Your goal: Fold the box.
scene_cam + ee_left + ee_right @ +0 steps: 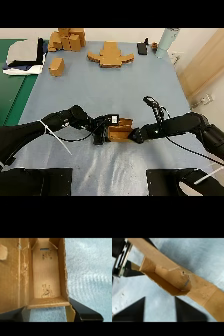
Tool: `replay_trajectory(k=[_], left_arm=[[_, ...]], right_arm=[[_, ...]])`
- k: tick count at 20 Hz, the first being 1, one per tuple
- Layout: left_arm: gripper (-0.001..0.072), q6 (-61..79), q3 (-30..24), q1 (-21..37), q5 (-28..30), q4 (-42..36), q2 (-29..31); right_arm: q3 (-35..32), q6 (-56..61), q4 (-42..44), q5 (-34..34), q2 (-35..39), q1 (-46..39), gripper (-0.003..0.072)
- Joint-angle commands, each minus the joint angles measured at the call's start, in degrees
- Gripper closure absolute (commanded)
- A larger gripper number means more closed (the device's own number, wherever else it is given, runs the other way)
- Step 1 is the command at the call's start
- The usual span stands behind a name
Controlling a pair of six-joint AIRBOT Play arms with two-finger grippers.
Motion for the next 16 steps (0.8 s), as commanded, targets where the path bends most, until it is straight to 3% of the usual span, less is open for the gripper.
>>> replay_trajectory(k=[1, 7, 13, 16], left_arm=[[0.0252, 0.09, 0.02, -0.04, 0.02, 0.04, -0.02], [0.0252, 0.09, 0.02, -0.02, 0.07, 0.04, -0.02], [0.0252, 0.09, 0.02, -0.02, 0.07, 0.04, -0.02], [0.0252, 0.09, 0.02, -0.02, 0.07, 0.04, -0.02]], right_arm=[[0.13, 6.40, 4.63, 6.58, -2.01, 0.09, 0.0681], [7.06, -2.60, 2.43, 14.84, -12.46, 0.02, 0.0681], [9.77, -7.43, 1.95, 16.20, -28.55, 0.04, 0.0682], [9.81, -9.66, 1.92, 18.27, -29.53, 0.04, 0.0682]])
